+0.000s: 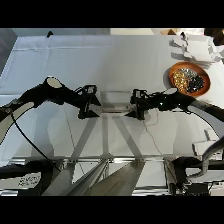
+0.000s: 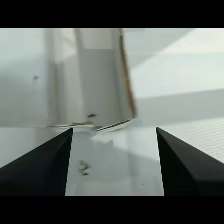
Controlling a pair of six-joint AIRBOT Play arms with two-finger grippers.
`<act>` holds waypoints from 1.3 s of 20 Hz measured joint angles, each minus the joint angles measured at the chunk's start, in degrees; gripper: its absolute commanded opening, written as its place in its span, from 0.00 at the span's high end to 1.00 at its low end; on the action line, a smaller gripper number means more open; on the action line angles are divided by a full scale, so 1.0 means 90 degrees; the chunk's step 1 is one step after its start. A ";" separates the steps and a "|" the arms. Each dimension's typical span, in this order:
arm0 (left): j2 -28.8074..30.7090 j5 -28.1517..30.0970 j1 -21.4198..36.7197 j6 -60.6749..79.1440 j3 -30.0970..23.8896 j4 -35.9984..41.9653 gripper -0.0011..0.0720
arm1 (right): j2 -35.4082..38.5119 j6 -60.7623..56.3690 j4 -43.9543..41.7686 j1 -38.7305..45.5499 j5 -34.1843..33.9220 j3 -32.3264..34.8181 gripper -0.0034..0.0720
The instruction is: Fold the box and place the chain.
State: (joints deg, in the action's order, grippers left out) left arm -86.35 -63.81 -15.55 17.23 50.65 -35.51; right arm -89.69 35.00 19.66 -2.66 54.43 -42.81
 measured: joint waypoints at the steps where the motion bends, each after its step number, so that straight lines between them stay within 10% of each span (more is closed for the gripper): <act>1: 0.0000 0.0112 0.0000 0.0022 0.0000 0.0000 0.60 | 0.0000 0.0000 0.0000 0.0000 0.0002 0.0000 0.24; 6: -0.0002 0.0491 0.0000 0.0070 0.0000 -0.0002 0.81 | 0.0000 0.0002 0.0000 0.0000 0.0002 0.0002 0.24; 17: -0.0168 0.0425 -0.0085 0.0092 0.0000 -0.0012 0.62 | 0.0000 0.0002 0.0002 0.0000 0.0005 0.0000 0.24; 19: -0.0231 0.0437 -0.0126 0.0119 0.0000 -0.0022 0.80 | 0.0000 0.0002 0.0002 0.0000 0.0005 0.0000 0.24; 26: -0.0301 0.0520 -0.0182 0.0641 0.0000 0.0022 0.94 | 0.0000 0.0002 0.0000 0.0000 0.0002 0.0002 0.24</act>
State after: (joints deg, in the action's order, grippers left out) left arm -89.06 -59.13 -17.19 23.00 50.65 -35.31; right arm -89.69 35.03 19.66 -2.66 54.46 -42.78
